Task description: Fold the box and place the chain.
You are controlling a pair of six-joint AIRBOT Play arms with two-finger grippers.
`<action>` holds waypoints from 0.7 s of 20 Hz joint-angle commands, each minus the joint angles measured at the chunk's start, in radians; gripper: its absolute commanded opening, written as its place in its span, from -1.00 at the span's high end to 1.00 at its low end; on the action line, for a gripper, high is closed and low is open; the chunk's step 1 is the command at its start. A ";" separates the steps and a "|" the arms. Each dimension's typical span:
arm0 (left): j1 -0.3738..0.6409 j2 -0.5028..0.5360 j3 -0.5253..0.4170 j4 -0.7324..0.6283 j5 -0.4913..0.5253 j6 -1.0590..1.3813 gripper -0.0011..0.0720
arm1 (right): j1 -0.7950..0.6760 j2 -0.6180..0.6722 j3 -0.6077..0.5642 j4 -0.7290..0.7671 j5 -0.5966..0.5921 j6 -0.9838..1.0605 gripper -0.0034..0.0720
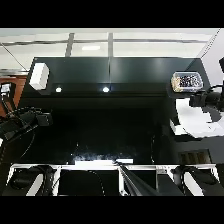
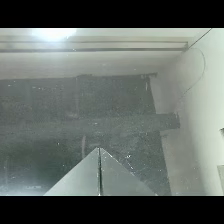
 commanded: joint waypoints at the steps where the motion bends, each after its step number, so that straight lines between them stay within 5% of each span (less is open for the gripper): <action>1: 0.000 0.001 0.000 0.000 0.000 0.000 0.90 | 0.001 -0.001 0.001 0.000 0.000 0.000 0.87; 14: 0.000 0.001 0.000 0.000 0.028 0.000 0.90 | 0.001 -0.001 0.001 0.001 -0.003 0.001 0.87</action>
